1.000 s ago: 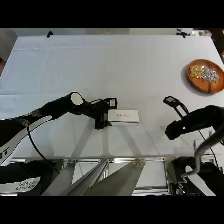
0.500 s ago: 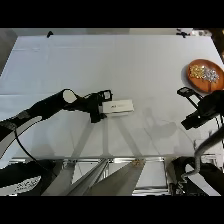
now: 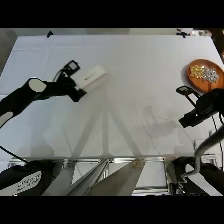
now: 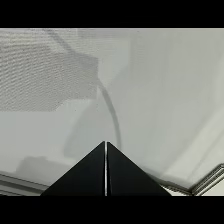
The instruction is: Fold the box and place the chain.
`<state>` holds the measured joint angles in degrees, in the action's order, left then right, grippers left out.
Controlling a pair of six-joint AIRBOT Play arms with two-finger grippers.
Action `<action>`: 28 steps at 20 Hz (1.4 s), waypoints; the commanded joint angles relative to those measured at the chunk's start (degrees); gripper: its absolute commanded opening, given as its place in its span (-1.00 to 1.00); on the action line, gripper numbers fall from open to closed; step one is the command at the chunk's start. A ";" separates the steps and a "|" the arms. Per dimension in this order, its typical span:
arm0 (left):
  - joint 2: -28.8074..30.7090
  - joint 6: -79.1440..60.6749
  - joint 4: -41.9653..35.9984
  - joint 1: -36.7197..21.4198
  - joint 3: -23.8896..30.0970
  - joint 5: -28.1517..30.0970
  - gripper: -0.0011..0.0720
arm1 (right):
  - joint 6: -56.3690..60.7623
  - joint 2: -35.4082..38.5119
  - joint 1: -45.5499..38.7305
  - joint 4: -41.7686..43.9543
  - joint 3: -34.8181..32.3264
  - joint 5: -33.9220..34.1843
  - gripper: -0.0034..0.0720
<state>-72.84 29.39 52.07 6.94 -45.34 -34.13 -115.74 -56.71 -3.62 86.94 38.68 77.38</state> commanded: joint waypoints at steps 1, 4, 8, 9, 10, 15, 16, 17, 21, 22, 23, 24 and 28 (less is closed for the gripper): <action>0.55 19.78 14.45 -10.03 -0.07 -0.61 -0.93 | 0.02 -0.09 -0.02 1.95 0.02 -0.37 -0.91; 0.55 31.28 24.55 -17.07 -0.07 -3.65 -0.93 | 0.02 -0.09 -0.02 2.47 0.02 -0.48 -0.91; 0.52 35.36 27.71 -23.87 -0.07 -6.99 -0.60 | 0.02 -0.09 -0.02 2.67 0.02 -0.44 -0.90; 0.52 35.36 27.71 -25.03 -0.07 -7.87 -0.24 | 0.02 -0.09 -0.02 3.10 0.02 -0.46 -0.90; 0.52 35.36 27.69 -25.81 -0.07 -8.39 -0.03 | 0.02 -0.09 -0.02 3.56 0.02 -0.46 -0.90; 0.52 35.36 27.89 -26.56 -0.07 -11.45 0.95 | 0.04 -0.09 -0.02 4.46 0.02 -0.28 -0.90; 0.52 35.36 27.91 -26.56 -0.07 -11.91 0.96 | 0.04 -0.09 -0.02 4.68 0.02 -0.09 -0.90; 0.52 35.34 27.91 -26.56 -0.07 -12.59 0.96 | 0.04 -0.09 -0.02 4.79 0.02 0.07 -0.90; 0.52 35.15 28.55 -26.56 -0.07 -15.54 0.96 | 0.04 -0.09 -0.02 4.85 0.02 -0.02 -0.90; 0.52 35.15 28.57 -26.58 -0.07 -15.54 0.95 | 0.04 -0.09 -0.02 4.85 0.02 -0.04 -0.90; 0.52 35.15 28.55 -26.56 -0.07 -15.87 0.95 | 0.04 -0.09 -0.02 4.85 0.02 -0.15 -0.90; 0.52 35.15 28.52 -26.56 -0.07 -16.06 0.95 | 0.04 -0.09 -0.02 4.90 0.02 -0.28 -0.90; 0.52 35.15 28.50 -26.56 -0.07 -16.06 0.95 | 0.13 -0.09 -0.02 5.09 0.02 -0.70 -0.90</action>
<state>-72.34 64.53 80.55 -19.55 -45.36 -49.71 -115.70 -56.75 -3.62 91.83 38.68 77.19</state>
